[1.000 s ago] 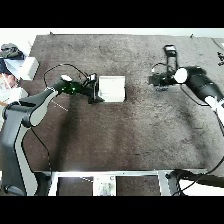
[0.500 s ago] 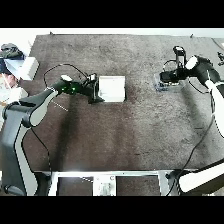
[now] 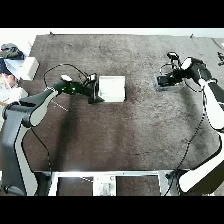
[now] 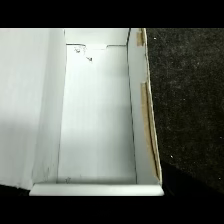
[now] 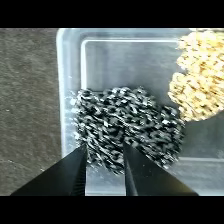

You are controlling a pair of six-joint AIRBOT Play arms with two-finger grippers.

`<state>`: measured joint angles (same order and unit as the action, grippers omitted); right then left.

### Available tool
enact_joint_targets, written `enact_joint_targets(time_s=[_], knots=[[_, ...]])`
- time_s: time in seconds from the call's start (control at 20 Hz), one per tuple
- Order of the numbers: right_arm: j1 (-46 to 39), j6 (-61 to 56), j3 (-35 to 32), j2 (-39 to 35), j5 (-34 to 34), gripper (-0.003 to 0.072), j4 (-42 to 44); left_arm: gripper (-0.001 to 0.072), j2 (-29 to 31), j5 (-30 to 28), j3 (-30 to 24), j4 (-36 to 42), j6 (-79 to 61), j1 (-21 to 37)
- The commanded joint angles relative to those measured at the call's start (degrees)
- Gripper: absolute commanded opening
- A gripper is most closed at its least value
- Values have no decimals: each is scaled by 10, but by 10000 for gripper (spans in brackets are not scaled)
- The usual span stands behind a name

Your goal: Fold the box and place the chain.

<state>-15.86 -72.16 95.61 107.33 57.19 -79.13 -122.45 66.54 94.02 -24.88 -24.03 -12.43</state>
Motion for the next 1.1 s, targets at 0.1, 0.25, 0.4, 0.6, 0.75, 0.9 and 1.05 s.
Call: enact_joint_targets(time_s=[0.1, 0.25, 0.4, 0.6, 0.75, 0.9, 1.05], knots=[[0, 17, 2, 14, 0, 274, 19, 284, 0, 0, 0, 0, 0, 0], [0, 21, 2, 18, -1, 211, 18, 284, 0, 0, 0, 0, 0, 0], [3, 21, 2, 20, -2, 108, 18, 284, 0, 0, 0, 0, 0, 0], [3, 19, 2, -3, -5, -10, 9, 284, 0, 0, 0, 0, 0, 0], [3, 21, 2, -33, -2, -11, 9, 284, 0, 0, 0, 0, 0, 0], [3, 21, 2, -77, 19, -11, 10, 284, 0, 0, 0, 0, 0, 0], [4, 21, 2, -151, 28, -12, 10, 284, 0, 0, 0, 0, 0, 0]])
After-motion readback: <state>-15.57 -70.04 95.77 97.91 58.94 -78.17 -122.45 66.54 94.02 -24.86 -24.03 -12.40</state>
